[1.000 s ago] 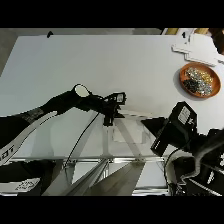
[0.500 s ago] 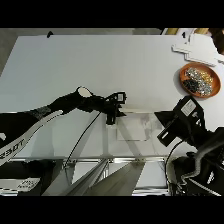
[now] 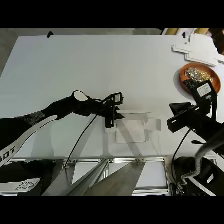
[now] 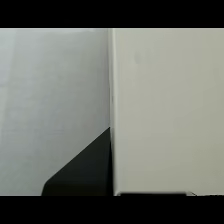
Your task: Fold the box and place the chain.
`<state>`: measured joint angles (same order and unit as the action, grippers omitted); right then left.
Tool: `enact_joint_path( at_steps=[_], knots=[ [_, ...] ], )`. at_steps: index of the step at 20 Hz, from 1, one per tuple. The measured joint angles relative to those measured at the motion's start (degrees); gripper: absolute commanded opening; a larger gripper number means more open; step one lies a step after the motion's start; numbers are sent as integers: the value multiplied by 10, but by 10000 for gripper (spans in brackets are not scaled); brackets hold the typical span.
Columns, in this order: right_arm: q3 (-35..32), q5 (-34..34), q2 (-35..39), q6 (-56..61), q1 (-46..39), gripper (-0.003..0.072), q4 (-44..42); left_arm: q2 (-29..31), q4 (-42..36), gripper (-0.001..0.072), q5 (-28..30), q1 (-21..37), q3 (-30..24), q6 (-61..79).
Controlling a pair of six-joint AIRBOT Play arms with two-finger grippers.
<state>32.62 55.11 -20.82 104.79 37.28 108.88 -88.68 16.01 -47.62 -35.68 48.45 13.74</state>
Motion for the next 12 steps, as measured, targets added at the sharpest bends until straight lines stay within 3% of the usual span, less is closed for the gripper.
enact_joint_path(
  at_steps=[12],
  knots=[
    [0,2,-61,2,-38,20,-54,-4,3,4,26,0,-7,70]
  ],
)
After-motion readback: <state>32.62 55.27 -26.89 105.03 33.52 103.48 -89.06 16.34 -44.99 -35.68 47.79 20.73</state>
